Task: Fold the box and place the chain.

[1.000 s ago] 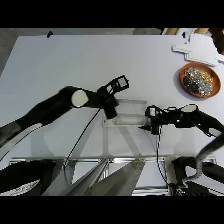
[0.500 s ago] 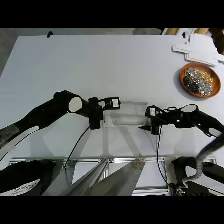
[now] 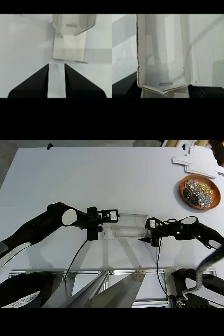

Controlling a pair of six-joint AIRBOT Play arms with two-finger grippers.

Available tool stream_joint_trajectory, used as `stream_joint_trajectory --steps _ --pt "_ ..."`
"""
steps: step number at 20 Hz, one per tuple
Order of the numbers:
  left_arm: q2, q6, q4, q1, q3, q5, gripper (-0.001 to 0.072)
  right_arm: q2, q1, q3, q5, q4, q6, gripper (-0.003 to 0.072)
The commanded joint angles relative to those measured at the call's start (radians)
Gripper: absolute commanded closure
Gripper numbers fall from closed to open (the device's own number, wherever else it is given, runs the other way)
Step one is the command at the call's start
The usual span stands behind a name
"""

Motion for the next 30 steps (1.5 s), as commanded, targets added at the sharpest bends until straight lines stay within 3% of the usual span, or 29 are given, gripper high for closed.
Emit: stream_joint_trajectory --steps 1,6,10,15,19,22,28,30 --pt "0.025 0.098 -0.147 -0.01 0.016 0.05 0.0505 0.0 0.001 0.0 0.001 0.0 0.0 0.0228" --pt "-0.143 0.103 -0.183 -0.003 0.058 -0.013 0.0499 0.001 0.001 0.0 0.001 0.0 0.0 0.0228" --pt "-0.171 0.105 -0.182 0.028 0.057 -0.081 0.0496 0.0 0.001 0.0 0.002 0.0 0.0 0.0228" --pt "-0.188 0.306 -0.183 0.055 0.042 -0.051 0.0475 0.001 0.001 0.0 0.002 0.0 0.0 0.0228" --pt "-0.238 0.338 -0.224 0.015 0.042 0.055 0.0361 0.0 0.001 0.0 0.002 0.0 0.0 0.0228" --pt "-0.24 0.338 -0.261 -0.004 0.042 0.095 0.0361 0.0 0.001 0.0 0.002 0.0 0.0 0.0228" --pt "-0.247 0.327 -0.264 -0.029 0.042 0.063 0.0375 0.0 0.001 0.0 0.002 0.0 0.0 0.0228" --pt "-0.247 0.327 -0.264 -0.034 0.042 0.061 0.0487 0.001 0.001 0.0 0.002 0.0 0.0 0.0228"
